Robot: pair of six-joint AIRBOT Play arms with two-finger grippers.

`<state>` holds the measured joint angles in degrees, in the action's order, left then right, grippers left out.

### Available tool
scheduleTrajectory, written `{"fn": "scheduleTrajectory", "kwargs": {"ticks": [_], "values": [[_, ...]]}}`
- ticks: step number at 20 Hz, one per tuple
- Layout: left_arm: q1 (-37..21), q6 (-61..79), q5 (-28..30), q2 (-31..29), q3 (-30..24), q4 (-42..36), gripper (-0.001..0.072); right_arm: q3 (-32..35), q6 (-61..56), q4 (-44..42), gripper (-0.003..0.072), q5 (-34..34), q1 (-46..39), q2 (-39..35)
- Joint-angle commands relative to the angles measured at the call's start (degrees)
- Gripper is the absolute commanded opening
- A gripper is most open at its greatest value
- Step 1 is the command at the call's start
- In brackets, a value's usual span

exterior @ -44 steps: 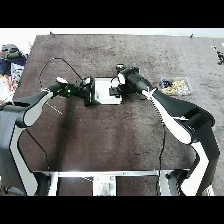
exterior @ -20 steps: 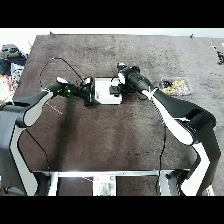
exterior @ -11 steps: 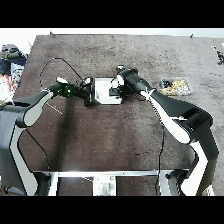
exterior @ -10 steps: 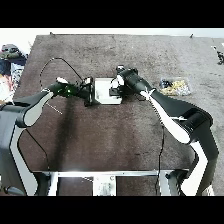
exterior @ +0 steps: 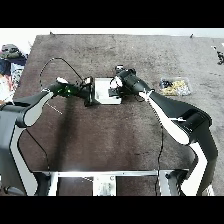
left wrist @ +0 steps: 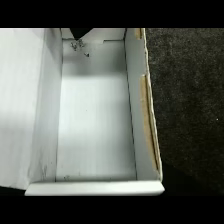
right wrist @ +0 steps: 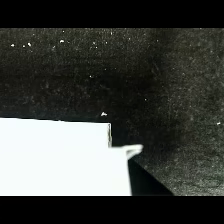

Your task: Fold the box and place the chain.

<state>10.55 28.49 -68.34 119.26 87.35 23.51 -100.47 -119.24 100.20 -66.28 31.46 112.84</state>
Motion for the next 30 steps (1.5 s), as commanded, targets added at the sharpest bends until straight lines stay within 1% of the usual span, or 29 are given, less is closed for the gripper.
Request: {"fn": "scheduleTrajectory", "kwargs": {"ticks": [1,5,7,9,10,11,15,18,22,23,24,30], "values": [[-0.07,0.04,0.0,0.02,0.02,0.04,0.0296,0.0,-0.81,1.79,0.0009,-1.27,0.2,0.04],[-0.07,0.04,0.0,0.02,0.02,0.04,0.0296,0.0,-2.16,2.23,0.0011,-0.55,0.39,-0.04],[-0.07,0.04,0.0,0.02,0.02,0.04,0.0295,0.0,-2.16,2.03,0.0104,0.22,0.35,-0.39],[-0.07,0.04,0.0,0.02,0.02,0.04,0.0296,-0.02,-2.36,1.33,0.0111,0.22,0.35,-0.94],[-0.07,0.04,-0.02,0.02,0.02,0.04,0.0295,-0.02,-2.32,0.02,0.0165,0.26,0.31,-1.05],[-0.07,0.04,-0.02,0.02,0.02,0.04,0.0296,-0.02,-2.27,-1.07,0.0265,0.22,0.26,-1.05],[-0.07,0.04,0.0,0.02,0.02,0.04,0.0296,-0.02,-1.38,-2.67,0.0263,0.66,0.26,-1.07],[-0.07,0.04,0.0,0.02,0.02,0.04,0.0295,-0.02,1.2,-6.21,0.0263,0.72,-0.26,-1.09],[-0.07,0.02,0.0,0.02,0.02,0.04,0.0295,0.0,2.05,-6.05,0.0263,-0.04,-1.22,-1.64],[-0.07,0.04,-0.02,0.02,0.02,0.04,0.0296,-0.02,2.56,-6.21,0.0297,-0.72,-1.53,-1.79],[-0.07,0.04,0.0,0.02,0.02,0.04,0.0295,-0.02,3.21,-6.21,0.0425,-1.22,-1.77,-2.01],[-0.07,0.04,0.0,0.02,0.02,0.04,0.0295,-0.02,7.54,-5.35,0.0426,-1.07,-2.4,-6.08]]}}
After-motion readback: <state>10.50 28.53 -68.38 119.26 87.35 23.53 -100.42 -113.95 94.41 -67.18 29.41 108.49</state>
